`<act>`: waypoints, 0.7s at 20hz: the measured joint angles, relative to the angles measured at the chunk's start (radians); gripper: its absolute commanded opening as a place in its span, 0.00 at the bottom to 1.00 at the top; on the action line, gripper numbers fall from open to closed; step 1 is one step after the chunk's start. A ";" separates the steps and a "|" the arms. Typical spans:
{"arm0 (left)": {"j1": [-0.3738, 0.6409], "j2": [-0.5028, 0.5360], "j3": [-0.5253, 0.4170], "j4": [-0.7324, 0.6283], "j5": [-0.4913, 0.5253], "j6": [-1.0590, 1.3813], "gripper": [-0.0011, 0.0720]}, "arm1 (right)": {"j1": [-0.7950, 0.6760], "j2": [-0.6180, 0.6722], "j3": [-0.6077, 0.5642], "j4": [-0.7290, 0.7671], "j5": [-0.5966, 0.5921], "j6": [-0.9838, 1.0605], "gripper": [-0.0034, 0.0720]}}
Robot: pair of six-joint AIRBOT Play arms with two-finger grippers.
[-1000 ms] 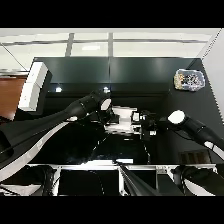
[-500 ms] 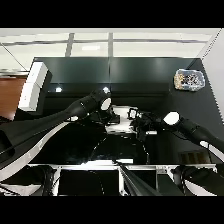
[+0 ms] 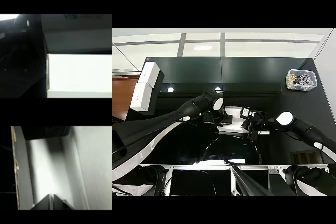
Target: Fold the box and place the chain.
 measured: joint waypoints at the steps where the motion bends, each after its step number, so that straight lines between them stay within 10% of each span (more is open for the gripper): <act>1: 0.000 0.002 0.000 0.000 0.000 -0.002 0.05 | -0.005 0.018 0.000 -0.009 0.002 0.036 0.06; 14: 0.031 0.038 -0.002 0.054 -0.040 -0.037 0.05 | -0.596 0.117 0.060 -0.209 0.345 0.875 0.06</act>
